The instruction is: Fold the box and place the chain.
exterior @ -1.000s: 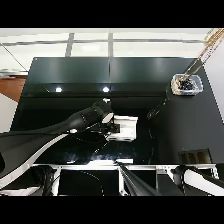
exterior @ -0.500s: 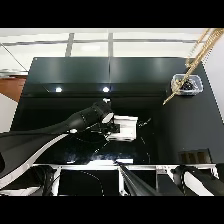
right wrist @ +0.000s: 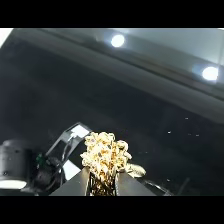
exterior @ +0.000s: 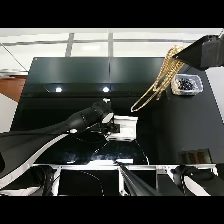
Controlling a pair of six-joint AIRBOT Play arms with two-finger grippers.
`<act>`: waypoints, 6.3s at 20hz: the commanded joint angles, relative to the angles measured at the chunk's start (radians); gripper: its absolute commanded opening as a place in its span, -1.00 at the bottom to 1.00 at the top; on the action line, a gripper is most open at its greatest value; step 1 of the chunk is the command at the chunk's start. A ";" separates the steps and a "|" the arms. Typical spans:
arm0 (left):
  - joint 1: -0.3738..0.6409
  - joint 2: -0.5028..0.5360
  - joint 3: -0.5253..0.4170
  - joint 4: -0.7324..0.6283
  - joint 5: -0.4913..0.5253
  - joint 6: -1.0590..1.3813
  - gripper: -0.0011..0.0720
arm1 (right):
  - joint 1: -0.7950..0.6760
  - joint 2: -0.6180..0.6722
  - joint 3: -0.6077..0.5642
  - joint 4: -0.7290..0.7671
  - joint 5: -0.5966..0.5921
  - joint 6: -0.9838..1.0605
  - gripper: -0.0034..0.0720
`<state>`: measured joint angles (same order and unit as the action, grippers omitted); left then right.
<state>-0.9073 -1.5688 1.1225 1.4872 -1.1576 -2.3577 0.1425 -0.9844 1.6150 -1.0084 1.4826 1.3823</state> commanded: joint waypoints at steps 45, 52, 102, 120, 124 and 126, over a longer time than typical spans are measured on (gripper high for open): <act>0.000 0.000 0.000 -0.004 0.000 0.000 -0.89 | 0.177 0.054 -0.004 0.198 0.113 -0.029 -0.81; 0.000 0.000 0.000 -0.004 0.000 0.000 -0.89 | 0.177 0.051 -0.244 0.186 0.081 -0.056 -0.81; 0.001 0.000 0.000 -0.004 0.030 0.000 -0.89 | 0.271 0.054 -0.850 0.053 -0.363 0.030 0.29; 0.098 0.318 0.000 -0.005 -0.107 0.426 0.59 | -0.043 0.250 -0.846 -0.091 -0.214 0.073 0.29; 0.214 0.475 -0.019 0.024 -0.158 0.609 0.59 | -0.043 0.250 -0.846 -0.097 -0.218 0.072 0.29; 0.311 0.541 -0.064 0.014 -0.152 0.652 0.59 | -0.043 0.250 -0.846 -0.096 -0.239 0.072 0.29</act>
<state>-0.6964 -1.1240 1.0939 1.4956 -1.2823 -1.8309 0.1001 -0.7345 0.7689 -1.1042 1.2629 1.4521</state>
